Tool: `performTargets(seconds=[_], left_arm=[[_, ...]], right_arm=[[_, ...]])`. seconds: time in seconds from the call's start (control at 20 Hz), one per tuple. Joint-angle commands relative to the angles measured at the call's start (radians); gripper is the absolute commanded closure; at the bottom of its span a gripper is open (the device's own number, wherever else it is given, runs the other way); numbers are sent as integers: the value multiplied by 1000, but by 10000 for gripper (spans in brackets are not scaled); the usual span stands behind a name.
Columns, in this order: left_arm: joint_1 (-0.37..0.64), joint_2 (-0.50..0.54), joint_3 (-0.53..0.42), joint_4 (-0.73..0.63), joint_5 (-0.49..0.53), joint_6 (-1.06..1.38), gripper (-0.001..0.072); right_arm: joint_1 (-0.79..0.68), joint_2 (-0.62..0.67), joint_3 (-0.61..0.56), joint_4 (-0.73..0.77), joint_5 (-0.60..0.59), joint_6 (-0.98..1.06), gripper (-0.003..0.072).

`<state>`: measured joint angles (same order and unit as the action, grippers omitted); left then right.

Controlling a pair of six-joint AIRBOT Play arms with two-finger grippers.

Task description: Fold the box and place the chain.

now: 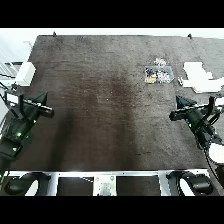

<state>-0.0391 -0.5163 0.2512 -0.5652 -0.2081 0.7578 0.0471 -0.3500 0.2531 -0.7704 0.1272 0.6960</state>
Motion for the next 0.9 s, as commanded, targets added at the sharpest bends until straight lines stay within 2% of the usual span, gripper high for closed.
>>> performTargets(seconds=[0.0, 0.85], left_arm=[[-58, 23, -20, -46, 60, 0, 696], [-58, 23, -19, -74, 70, -58, 689]], right_arm=[[-1, 21, -15, -8, 5, 0, 675], [0, 20, -15, -8, 4, 0, 675]])
